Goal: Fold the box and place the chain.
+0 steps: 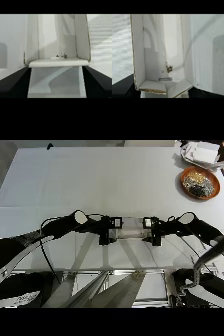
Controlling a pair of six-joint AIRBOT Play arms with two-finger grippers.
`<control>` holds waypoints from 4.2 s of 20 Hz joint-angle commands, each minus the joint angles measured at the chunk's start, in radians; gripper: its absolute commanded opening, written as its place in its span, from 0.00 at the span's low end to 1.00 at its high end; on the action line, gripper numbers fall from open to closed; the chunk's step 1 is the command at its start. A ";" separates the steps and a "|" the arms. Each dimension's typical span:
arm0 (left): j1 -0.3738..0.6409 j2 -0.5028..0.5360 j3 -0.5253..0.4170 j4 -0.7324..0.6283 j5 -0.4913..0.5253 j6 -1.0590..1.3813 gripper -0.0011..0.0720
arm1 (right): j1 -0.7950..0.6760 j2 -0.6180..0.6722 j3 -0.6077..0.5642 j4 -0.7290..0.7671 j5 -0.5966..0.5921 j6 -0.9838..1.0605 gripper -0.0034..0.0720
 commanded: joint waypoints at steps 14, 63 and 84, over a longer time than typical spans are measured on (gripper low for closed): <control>-0.018 -0.051 0.000 -0.140 0.000 0.108 0.97 | 0.000 0.001 0.001 0.000 0.000 0.000 0.44; -0.018 -0.062 0.000 -0.184 -0.001 0.106 0.44 | 0.000 0.001 0.001 0.000 0.003 0.000 0.44; -0.018 -0.062 0.000 -0.184 -0.001 0.106 0.44 | 0.000 0.234 0.007 -0.379 0.031 0.324 0.80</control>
